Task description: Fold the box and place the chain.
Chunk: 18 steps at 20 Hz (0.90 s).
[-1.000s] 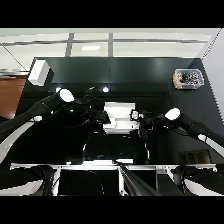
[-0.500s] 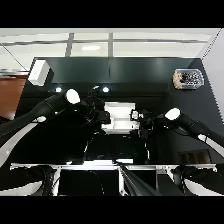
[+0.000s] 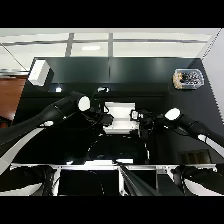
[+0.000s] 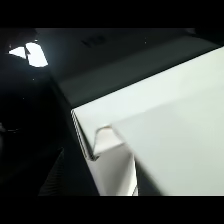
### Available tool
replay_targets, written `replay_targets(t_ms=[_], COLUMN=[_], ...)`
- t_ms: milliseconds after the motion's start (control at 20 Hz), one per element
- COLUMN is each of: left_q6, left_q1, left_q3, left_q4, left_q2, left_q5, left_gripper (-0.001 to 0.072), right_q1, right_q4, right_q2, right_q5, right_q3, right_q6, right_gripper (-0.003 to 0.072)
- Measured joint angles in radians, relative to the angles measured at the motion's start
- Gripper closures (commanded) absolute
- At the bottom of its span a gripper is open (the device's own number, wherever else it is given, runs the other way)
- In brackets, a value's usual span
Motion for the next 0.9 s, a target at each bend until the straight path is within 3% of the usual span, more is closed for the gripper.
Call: replay_targets(t_ms=[300,400,800,900], left_q6=[-0.191,-0.256,-0.381,-0.399], left_q1=[-0.076,-0.092,-0.119,-0.125], left_q3=[0.102,0.121,0.148,0.154], left_q4=[0.167,0.203,0.220,0.220], left_q2=[-0.070,-0.092,-0.135,-0.143], left_q5=[-0.097,-0.122,-0.167,-0.172], left_gripper=[0.0230,0.0399,0.0400,0.0497], right_q1=[0.000,0.000,0.000,0.000], right_q4=[0.000,0.000,0.000,0.000], right_q2=[0.000,0.000,0.000,0.000], right_q5=[0.000,0.000,0.000,0.000], right_q3=[0.000,0.000,0.000,0.000], right_q6=[0.000,0.000,0.000,0.000], right_gripper=[0.0559,0.0559,0.0559,0.0559])
